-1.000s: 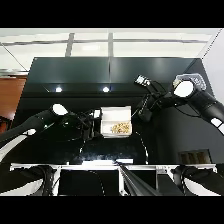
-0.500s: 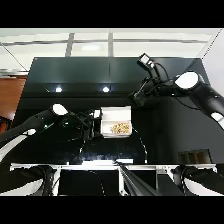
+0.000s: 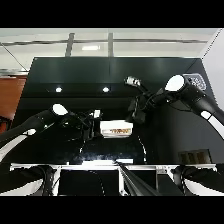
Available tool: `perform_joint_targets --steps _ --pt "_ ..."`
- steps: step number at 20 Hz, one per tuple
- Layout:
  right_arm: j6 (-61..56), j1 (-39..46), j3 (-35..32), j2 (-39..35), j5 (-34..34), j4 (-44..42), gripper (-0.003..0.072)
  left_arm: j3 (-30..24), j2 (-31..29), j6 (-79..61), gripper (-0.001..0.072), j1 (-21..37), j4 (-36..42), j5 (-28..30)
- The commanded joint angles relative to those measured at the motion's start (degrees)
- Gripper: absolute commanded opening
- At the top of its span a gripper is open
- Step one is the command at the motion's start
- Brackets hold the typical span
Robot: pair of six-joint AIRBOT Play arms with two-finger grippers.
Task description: Fold the box and place the chain.
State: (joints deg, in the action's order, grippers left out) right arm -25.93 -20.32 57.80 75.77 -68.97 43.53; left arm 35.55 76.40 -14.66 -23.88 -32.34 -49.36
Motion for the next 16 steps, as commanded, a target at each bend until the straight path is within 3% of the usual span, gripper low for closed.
perform_joint_targets --steps 1,8,9,10,16 --pt "0.9 -1.3 -3.5 -0.4 -1.4 0.2 0.066 0.0 0.0 0.0 0.0341 0.0 0.0 0.0" --pt "7.8 -3.8 -5.1 -0.4 2.1 -3.0 0.066 0.0 0.0 0.0 0.0341 0.0 0.0 0.0" --pt "8.5 -3.8 -5.1 -0.4 2.4 -3.0 0.0611 0.0 0.0 0.0 0.034 0.0 0.0 0.1" --pt "8.6 -3.8 -5.1 -0.4 2.6 -3.0 0.0497 0.0 0.0 0.0 0.0341 0.0 0.0 0.0" --pt "8.6 -4.1 -5.1 -0.4 3.9 -3.0 0.0481 0.0 0.0 0.0 0.0341 0.0 0.0 0.1"
